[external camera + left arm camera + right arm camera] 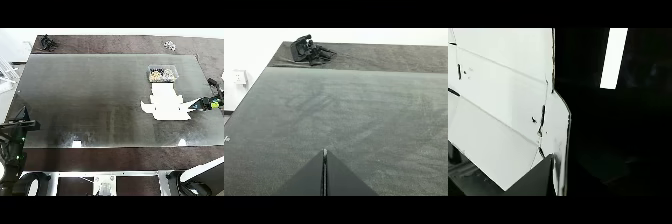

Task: Fold the box and place the chain.

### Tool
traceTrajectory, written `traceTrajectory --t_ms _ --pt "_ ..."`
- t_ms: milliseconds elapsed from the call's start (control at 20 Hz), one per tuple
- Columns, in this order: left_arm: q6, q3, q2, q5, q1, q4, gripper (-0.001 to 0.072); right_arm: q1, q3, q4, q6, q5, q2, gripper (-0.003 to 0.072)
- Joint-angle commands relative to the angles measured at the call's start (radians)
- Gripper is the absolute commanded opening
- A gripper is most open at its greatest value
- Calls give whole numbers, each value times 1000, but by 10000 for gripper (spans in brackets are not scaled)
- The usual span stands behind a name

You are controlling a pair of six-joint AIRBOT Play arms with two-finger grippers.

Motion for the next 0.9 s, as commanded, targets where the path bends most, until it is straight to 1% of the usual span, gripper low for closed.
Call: traceTrajectory --t_ms 0,100,250,300,450,550,600,700,800,850 --pt "0 0 0 0 1 0 21 0 -3 20 -11 32 0 10" --pt "0 0 0 0 1 0 21 4 -4 32 -4 96 3 8" --pt "0 0 0 0 1 0 21 6 -77 82 11 87 68 5" --pt "0 0 0 0 1 0 21 8 -121 113 1 69 102 4" --pt "0 0 0 0 1 0 21 31 -294 222 -10 -50 215 4" --pt "0 0 0 0 1 0 21 79 -397 285 -13 -59 261 4" --pt "0 0 0 0 1 0 21 116 -445 304 -16 -87 279 4" --pt "0 0 0 0 1 0 21 206 -524 367 -15 -180 299 4" --pt "0 0 0 1 1 0 21 314 -563 479 -15 -251 299 4" --pt "0 0 0 0 1 0 21 373 -563 513 -15 -270 299 4"
